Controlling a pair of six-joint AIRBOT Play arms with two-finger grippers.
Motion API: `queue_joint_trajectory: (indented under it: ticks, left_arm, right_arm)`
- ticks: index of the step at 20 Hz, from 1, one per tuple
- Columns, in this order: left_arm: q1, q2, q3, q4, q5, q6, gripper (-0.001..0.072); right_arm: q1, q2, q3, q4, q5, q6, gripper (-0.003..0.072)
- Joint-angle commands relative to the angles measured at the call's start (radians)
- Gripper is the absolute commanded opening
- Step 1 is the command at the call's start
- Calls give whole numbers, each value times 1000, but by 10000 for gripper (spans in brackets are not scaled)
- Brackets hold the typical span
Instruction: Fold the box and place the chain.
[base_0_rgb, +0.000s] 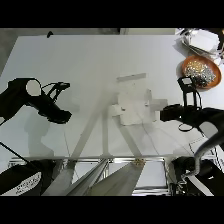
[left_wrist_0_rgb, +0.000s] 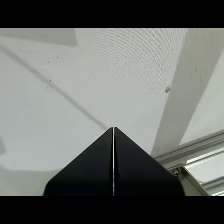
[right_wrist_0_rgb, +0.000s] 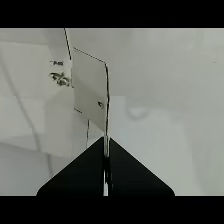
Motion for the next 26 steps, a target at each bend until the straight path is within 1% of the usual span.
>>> queue_joint_trajectory:
  ticks: [1, 3, 5, 6, 7, 8, 9, 10, 12, 13, 14, 15, 17, 19, 20, 21, 24, 26]
  left_arm:
    - [0, 1, 0, -18, 31, 13, 11]
    - [1, 0, 0, -18, 45, 11, 11]
    - [1, 0, 0, -37, 122, 17, 11]
    - [0, 0, 0, -57, 142, 24, 14]
    - [0, -2, -1, -102, 171, 73, 108]
    - [0, -5, -1, -165, 195, 124, 305]
    - [1, -13, -1, -240, 224, 160, 437]
    - [0, -24, -1, -310, 243, 215, 475]
    - [1, -63, -1, -473, 263, 378, 476]
    - [1, -85, 0, -548, 276, 423, 478]
    - [1, -118, 8, -632, 286, 476, 513]
    - [1, -158, 32, -688, 277, 523, 513]
    - [0, -261, 129, -742, 212, 572, 517]
    - [0, -372, 248, -758, 131, 603, 535]
    - [0, -426, 305, -758, 106, 608, 537]
    - [-1, -472, 350, -758, 90, 621, 583]
    - [-22, -589, 440, -796, 51, 684, 585]
    - [-55, -645, 465, -843, 26, 747, 584]
  right_arm:
    - [101, 74, -103, 61, -79, 82, 15]
    - [145, 74, -137, 60, -92, 88, 15]
    - [175, 74, -147, 60, -106, 88, 16]
    - [181, 74, -147, 60, -112, 88, 16]
    - [180, 74, -147, 60, -116, 88, 16]
    - [180, 74, -147, 60, -119, 88, 16]
    - [180, 74, -147, 61, -123, 88, 16]
    - [180, 74, -147, 61, -125, 88, 16]
    - [180, 74, -147, 61, -125, 88, 17]
    - [180, 74, -147, 61, -124, 88, 17]
    - [180, 74, -147, 61, -124, 88, 17]
    - [180, 74, -147, 68, -124, 88, 17]
    - [180, 74, -147, 68, -124, 88, 17]
    - [180, 74, -147, 68, -124, 87, 17]
    - [180, 74, -147, 68, -124, 87, 17]
    - [180, 74, -147, 68, -124, 87, 17]
    - [180, 74, -147, 72, -124, 87, 17]
    - [180, 74, -147, 88, -124, 87, 17]
